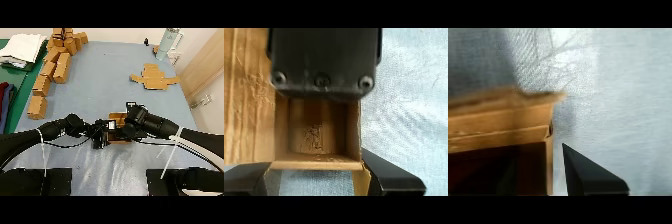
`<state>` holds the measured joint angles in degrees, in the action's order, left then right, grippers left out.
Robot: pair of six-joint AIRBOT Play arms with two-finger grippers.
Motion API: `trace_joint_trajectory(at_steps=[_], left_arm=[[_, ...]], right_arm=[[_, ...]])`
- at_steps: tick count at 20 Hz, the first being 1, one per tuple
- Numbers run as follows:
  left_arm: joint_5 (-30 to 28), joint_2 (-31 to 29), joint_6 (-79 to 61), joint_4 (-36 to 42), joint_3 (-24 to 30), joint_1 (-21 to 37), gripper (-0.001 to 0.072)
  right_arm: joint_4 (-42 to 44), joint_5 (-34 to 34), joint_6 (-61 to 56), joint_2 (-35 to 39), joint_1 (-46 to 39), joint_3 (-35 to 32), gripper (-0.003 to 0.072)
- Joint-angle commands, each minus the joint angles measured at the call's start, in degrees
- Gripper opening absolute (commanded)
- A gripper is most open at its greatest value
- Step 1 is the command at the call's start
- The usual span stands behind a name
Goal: Fold the box.
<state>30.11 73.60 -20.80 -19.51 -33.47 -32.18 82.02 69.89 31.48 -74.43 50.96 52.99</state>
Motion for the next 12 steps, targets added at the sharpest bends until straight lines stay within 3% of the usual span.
trace_joint_trajectory(at_steps=[1,3,9,11,12], left_arm=[[-0.02,-0.02,0.0,-0.04,-0.04,0.02,0.0524],[-0.02,-0.02,0.0,-0.04,-0.04,0.02,0.0524],[-0.02,-0.02,0.02,-0.02,-0.04,0.02,0.0523],[-0.02,-0.02,0.02,-0.02,-0.04,0.02,0.0523],[-0.02,-0.02,0.02,-0.04,-0.04,0.02,0.0524]], right_arm=[[-1.25,2.54,-0.59,1.7,-0.28,0.04,0.0386],[-1.33,3.23,-0.59,1.7,-0.28,0.02,0.033],[-1.2,2.34,-0.44,0.17,-0.31,-0.92,0.0329],[-1.18,-0.07,-0.37,-0.24,-0.28,-0.92,0.0229],[-1.27,-1.68,-0.31,-0.26,-0.31,-0.92,0.0219]])
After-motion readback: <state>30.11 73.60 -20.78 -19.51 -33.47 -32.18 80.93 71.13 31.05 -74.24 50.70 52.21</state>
